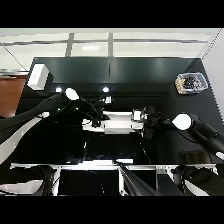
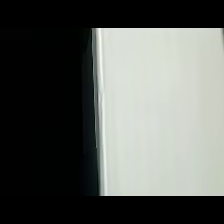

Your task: Fold the box and place the chain.

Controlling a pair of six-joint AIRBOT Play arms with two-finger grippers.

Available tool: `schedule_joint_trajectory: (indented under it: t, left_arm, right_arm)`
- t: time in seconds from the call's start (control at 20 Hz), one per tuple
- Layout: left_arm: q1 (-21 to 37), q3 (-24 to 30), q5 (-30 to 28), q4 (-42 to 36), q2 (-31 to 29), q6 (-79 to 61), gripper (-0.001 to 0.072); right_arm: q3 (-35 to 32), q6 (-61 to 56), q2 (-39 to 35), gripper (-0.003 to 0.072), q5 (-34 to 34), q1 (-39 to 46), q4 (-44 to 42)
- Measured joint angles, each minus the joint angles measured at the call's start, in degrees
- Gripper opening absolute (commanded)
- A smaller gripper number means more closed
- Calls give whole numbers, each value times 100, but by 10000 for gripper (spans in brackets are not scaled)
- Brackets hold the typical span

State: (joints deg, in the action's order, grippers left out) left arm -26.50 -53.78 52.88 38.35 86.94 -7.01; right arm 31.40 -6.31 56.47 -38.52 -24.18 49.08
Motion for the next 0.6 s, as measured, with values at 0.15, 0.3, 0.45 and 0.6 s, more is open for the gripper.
schedule_joint_trajectory:
  t: [0.15,0.3,0.45,0.6]
  left_arm:
    - [0,0,2,0,0,0,26]
    - [0,2,13,0,0,0,26]
    - [0,2,24,0,0,105,27]
    - [0,2,28,2,0,282,26]
  right_arm:
    - [22,389,131,675,15,42,-361]
    - [26,1021,341,675,-26,151,-975]
    - [26,1519,570,675,-273,372,-1475]
    - [26,1823,846,675,-437,498,-1770]
